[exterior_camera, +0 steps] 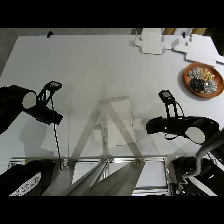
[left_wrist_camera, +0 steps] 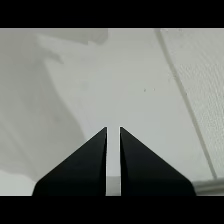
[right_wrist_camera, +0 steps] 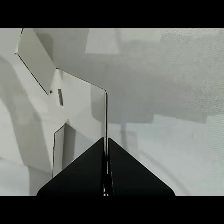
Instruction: Fold the box and place the chain.
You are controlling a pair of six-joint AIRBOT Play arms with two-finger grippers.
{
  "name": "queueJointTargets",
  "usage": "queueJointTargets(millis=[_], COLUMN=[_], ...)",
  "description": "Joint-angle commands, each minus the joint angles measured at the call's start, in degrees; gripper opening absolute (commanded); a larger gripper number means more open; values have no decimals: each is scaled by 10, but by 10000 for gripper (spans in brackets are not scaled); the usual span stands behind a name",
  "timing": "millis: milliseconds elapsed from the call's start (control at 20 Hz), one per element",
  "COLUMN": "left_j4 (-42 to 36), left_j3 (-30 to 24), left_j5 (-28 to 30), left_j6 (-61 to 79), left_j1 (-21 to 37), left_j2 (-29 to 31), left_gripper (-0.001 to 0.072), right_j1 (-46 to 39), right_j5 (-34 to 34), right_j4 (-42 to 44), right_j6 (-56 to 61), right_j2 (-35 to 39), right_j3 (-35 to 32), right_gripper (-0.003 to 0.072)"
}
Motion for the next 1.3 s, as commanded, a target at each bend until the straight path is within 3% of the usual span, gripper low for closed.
queueJointTargets(millis=[0,250,500,550,600,650,700,850,950,1050,1250], left_j4=[-1,-54,-67,-78,-101,-149,-226,-494,-625,-691,-730], left_j3=[0,0,0,0,0,0,0,0,0,0,0], left_j5=[66,160,205,208,211,218,225,202,162,146,159], left_j6=[0,0,-9,9,51,102,172,437,580,655,728], left_j1=[0,0,-1,0,0,0,0,0,0,-3,-32], left_j2=[0,-1,-18,-24,-33,-44,-59,-113,-148,-181,-228], left_gripper=[89,89,63,99,263,490,640,644,644,644,644], right_j1=[4,4,4,4,4,4,4,4,4,4,4], right_j5=[-11,-16,-17,-17,-17,-17,-17,-17,-17,-16,-17], right_j4=[-2,1,1,1,1,1,2,2,1,1,1], right_j6=[10,12,12,12,12,12,12,12,12,12,12], right_j2=[1,1,1,1,1,1,1,1,1,1,1], right_j3=[-1,-1,-1,-1,-1,-1,-1,-1,-1,-1,-1], right_gripper=[20,20,20,20,20,20,20,20,20,20,20])
